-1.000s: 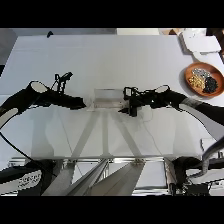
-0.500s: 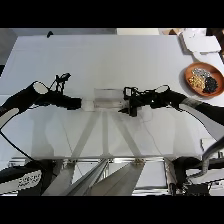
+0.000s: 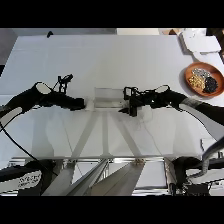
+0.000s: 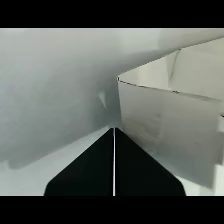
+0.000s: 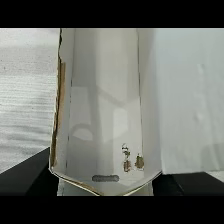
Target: Fold the box and place the chain.
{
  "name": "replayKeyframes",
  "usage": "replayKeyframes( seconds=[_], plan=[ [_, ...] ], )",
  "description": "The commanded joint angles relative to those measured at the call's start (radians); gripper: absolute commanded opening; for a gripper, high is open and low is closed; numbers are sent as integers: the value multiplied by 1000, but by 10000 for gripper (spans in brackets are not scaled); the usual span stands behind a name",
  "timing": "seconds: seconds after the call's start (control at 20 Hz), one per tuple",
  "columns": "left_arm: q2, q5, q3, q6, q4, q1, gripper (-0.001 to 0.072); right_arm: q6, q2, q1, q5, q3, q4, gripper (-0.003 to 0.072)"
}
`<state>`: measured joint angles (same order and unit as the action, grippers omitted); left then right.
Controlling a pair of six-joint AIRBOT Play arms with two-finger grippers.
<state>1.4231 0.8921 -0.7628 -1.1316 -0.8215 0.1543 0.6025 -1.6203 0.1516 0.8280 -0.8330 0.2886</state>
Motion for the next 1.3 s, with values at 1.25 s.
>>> replayKeyframes(
  seconds=[1.25],
  plan=[
    [-54,12,0,157,329,29,293,0,1,1,2,0,0,540]
  ],
)
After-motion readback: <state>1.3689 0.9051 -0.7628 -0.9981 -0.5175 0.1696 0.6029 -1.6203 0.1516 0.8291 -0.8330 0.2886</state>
